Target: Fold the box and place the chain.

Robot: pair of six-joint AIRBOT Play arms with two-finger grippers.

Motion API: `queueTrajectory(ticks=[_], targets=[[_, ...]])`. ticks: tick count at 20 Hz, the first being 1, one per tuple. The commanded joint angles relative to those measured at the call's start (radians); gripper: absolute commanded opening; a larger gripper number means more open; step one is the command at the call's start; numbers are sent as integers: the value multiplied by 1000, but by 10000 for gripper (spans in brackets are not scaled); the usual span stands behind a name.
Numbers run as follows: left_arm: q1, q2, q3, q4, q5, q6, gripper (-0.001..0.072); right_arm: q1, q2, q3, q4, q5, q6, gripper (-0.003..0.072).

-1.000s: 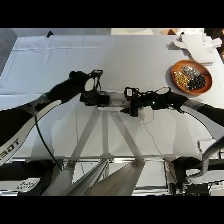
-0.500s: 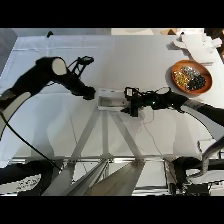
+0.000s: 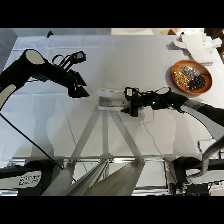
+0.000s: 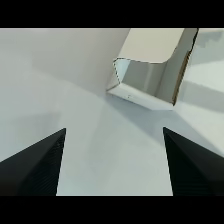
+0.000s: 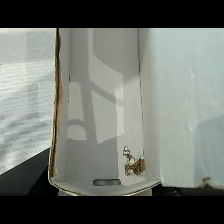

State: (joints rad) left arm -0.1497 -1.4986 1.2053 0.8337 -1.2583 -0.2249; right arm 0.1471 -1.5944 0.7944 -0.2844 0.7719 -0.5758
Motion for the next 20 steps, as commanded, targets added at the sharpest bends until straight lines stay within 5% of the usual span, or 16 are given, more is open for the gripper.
queueTrajectory(ticks=[1,5,12,20], targets=[[44,-76,-1,-145,-38,345,701,0,1,0,0,0,0,405],[43,-157,-11,-153,-39,391,702,0,1,0,0,0,0,405],[31,-158,-166,-243,20,672,701,0,1,0,0,0,0,405],[-53,-216,-168,-300,92,681,701,0,1,0,0,0,0,405]])
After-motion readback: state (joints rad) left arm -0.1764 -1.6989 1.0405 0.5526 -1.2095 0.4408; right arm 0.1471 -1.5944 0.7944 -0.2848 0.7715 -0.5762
